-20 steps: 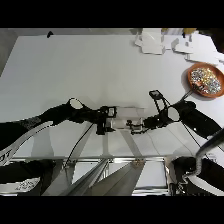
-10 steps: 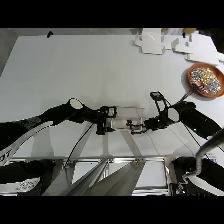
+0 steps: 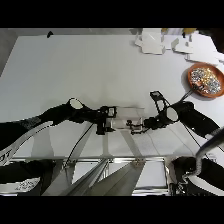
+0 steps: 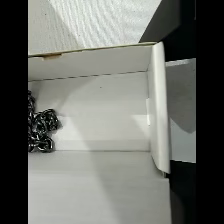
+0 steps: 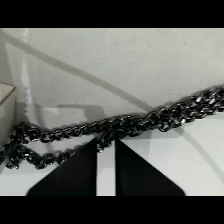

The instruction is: Fold the box and place the chain.

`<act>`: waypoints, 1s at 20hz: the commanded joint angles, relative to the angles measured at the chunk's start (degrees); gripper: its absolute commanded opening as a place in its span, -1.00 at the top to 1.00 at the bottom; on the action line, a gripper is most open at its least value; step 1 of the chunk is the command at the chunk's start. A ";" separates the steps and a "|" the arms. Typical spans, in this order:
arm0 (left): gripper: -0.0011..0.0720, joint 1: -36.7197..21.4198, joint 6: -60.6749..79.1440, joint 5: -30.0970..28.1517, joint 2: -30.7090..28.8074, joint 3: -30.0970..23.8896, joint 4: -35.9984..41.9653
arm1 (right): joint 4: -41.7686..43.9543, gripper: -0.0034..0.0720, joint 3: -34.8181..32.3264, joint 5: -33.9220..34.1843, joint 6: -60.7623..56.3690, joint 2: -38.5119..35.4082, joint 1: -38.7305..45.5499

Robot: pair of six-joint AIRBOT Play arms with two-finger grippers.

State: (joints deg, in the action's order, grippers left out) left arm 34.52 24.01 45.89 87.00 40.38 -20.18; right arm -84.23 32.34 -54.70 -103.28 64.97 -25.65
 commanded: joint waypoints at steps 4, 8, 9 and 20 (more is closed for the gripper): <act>0.62 -0.02 0.02 0.00 -0.04 -0.02 0.00 | 0.02 0.87 -0.07 -1.57 3.15 -1.86 -0.07; 0.62 -0.02 0.02 0.00 -0.04 -0.02 -0.02 | 0.63 0.87 0.24 -3.98 3.43 -12.44 -0.07; 0.62 -0.02 0.02 0.00 -0.04 -0.02 0.00 | 1.68 0.87 0.79 -5.14 4.24 -15.89 -0.07; 0.62 -0.02 0.00 0.00 -0.04 -0.02 0.00 | 36.70 0.87 6.23 2.16 19.17 -29.42 -0.07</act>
State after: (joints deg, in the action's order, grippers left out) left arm 34.52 24.01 45.91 87.00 40.38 -20.16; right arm -60.12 38.06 -56.66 -90.83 36.69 -25.69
